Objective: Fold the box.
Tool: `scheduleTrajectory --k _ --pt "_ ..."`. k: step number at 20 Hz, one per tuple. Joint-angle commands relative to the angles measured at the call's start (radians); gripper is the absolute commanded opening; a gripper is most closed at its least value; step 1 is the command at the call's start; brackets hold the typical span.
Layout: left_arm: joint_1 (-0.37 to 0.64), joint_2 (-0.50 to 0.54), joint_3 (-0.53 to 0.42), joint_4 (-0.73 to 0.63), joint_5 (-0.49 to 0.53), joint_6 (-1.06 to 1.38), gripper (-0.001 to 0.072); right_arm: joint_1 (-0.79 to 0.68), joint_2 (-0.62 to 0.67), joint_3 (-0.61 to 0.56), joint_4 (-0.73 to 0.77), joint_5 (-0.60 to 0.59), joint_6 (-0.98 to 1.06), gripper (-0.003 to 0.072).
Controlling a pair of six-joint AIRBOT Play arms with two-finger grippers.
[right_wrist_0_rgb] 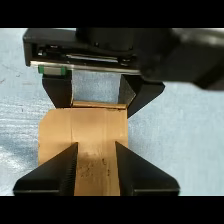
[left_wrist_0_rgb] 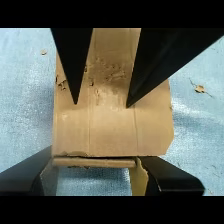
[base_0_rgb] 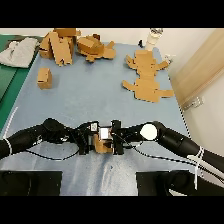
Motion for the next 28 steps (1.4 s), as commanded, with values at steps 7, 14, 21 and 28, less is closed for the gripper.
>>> scheduleTrajectory --k 7,14,21,28 --pt "0.000 -0.001 0.001 0.000 0.000 0.000 0.0297 0.005 0.119 0.002 -0.098 0.134 0.068 0.0369" --pt "0.000 -0.001 0.001 0.000 0.000 0.000 0.0297 0.005 0.066 0.000 -0.209 0.084 0.126 0.0369" --pt "0.001 -0.001 0.001 0.000 0.000 0.001 0.0297 0.070 0.052 0.002 -0.352 0.040 0.287 0.0369" --pt "0.000 -0.001 0.001 0.001 0.000 0.000 0.0297 0.123 0.132 0.002 -0.421 0.039 0.379 0.0244"
